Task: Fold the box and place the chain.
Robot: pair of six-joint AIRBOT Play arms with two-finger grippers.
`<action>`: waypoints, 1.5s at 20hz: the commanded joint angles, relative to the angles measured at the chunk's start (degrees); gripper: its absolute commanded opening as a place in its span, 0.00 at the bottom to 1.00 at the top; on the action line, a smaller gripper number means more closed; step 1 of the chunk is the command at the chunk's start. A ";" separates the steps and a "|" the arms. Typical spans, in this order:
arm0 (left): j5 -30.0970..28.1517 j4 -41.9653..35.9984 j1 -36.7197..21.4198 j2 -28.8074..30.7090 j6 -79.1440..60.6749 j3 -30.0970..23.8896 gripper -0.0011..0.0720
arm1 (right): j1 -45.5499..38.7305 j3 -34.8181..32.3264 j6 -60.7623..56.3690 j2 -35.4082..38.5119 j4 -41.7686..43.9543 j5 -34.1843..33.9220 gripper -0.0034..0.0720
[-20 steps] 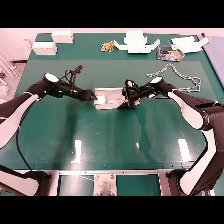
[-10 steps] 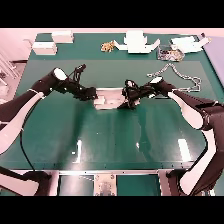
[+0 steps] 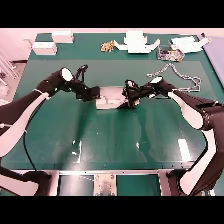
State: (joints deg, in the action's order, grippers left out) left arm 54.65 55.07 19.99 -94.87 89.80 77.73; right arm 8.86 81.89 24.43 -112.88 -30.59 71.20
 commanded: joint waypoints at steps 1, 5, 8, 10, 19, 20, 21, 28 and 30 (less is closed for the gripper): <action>-1.22 0.70 0.96 0.02 2.12 0.20 0.50 | 0.02 0.00 -0.02 -0.02 0.07 0.00 0.80; -1.20 3.32 1.81 0.02 6.01 0.22 0.50 | 0.02 0.00 -0.02 -0.02 0.07 0.00 0.80; 0.31 7.98 3.23 -0.46 10.75 2.69 0.50 | 0.02 0.00 -0.02 -0.02 0.07 0.00 0.80; 1.90 11.39 4.09 -0.52 13.75 4.37 0.50 | 0.02 0.00 0.00 -0.02 0.07 0.00 0.80; 5.03 15.37 6.16 -1.38 18.27 5.70 0.50 | 0.02 0.00 -0.02 -0.02 0.07 0.00 0.80; 6.27 15.50 6.43 -2.23 18.40 6.67 0.50 | 0.02 0.00 -0.02 -0.02 0.07 0.00 0.80; 7.67 15.91 6.73 -3.23 18.45 7.96 0.50 | 0.02 0.00 -0.02 -0.02 0.07 0.00 0.80; 14.36 22.18 9.07 -7.87 23.78 14.97 0.50 | 0.02 0.00 -0.02 -0.02 0.07 0.00 0.80; 15.93 23.02 9.27 -9.20 24.37 16.65 0.50 | 0.02 0.00 -0.02 -0.02 0.07 0.00 0.80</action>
